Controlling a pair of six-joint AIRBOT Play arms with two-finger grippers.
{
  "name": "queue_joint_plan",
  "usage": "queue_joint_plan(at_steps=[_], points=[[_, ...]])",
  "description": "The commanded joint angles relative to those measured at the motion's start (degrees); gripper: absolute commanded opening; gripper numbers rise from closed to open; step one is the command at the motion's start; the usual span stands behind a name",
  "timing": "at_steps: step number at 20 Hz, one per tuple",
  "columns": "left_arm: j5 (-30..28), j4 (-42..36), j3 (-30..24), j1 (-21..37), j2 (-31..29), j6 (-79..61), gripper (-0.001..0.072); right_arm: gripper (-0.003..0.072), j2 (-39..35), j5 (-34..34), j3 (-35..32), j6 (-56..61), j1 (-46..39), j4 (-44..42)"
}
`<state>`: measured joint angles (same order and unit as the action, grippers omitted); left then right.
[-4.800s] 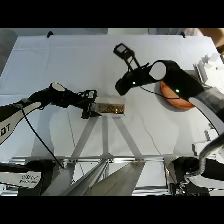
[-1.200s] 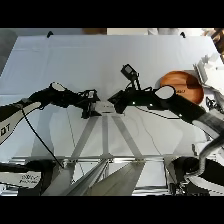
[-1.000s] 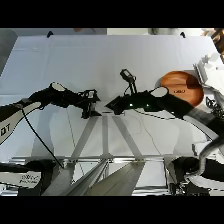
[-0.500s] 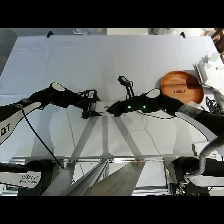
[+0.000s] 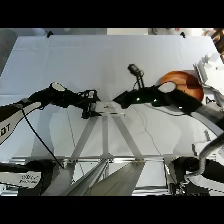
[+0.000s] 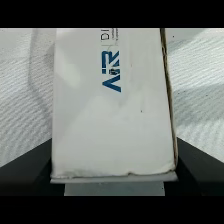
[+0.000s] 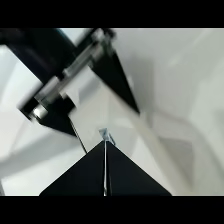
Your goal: Fold the box and place the chain.
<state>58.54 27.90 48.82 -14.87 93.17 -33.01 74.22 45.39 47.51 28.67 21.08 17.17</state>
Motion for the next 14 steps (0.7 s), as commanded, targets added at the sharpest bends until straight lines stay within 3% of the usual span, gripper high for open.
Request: queue_joint_plan(at_steps=[1, 5, 9, 12, 14], points=[[-0.02, 0.00, 0.00, 0.00, -0.02, -0.02, 0.0276, 0.0010, -8.96, 0.59, 0.35, 0.09, -7.02, 2.12], [-0.02, 0.00, 0.00, 0.00, -0.02, -0.02, 0.0276, 0.0010, -18.75, 6.25, 0.35, 5.73, -16.70, 13.27], [-0.02, -0.02, 0.00, 0.00, -0.02, -0.02, 0.0276, 0.0010, -26.14, 13.94, 0.35, 18.16, -24.26, 39.52], [0.00, 0.00, 0.00, 0.00, -0.02, 0.00, 0.0276, 0.0010, -27.08, 17.81, 0.33, 28.46, -28.00, 61.61], [-0.04, -0.66, 0.00, -0.17, -0.02, 0.00, 0.0274, 0.0010, -27.06, 18.47, 0.33, 31.76, -30.88, 67.10]])
